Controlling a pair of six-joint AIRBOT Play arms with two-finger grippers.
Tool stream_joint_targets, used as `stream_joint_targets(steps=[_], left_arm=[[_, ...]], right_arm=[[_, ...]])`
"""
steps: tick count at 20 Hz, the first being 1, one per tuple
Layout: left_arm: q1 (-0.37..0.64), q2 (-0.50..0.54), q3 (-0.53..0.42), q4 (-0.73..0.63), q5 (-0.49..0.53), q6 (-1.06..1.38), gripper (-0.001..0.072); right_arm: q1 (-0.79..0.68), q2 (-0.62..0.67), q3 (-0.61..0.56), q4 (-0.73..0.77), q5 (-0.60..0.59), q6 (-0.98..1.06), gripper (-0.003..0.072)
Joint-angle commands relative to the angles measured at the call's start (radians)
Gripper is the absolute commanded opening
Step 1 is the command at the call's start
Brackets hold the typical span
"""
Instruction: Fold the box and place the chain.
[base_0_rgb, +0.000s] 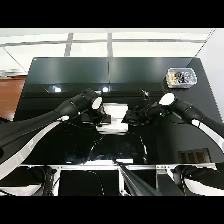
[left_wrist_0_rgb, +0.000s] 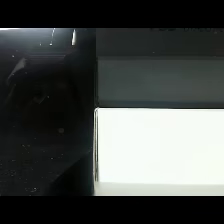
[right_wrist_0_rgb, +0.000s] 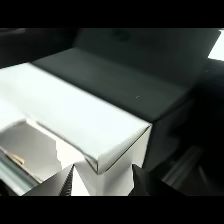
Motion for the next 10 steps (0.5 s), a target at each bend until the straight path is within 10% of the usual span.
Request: stream_joint_targets(steps=[1, 10], left_arm=[[0.0, 0.0, 0.0, 0.0, -0.002, 0.0, 0.0025], [0.0, 0.0, 0.0, 0.0, -0.005, 0.0, 0.0025]], right_arm=[[0.012, 0.0, 0.039, -0.103, 0.023, 0.1, 0.0399], [0.142, 0.0, 0.128, -0.367, -0.008, 0.398, 0.0355]])
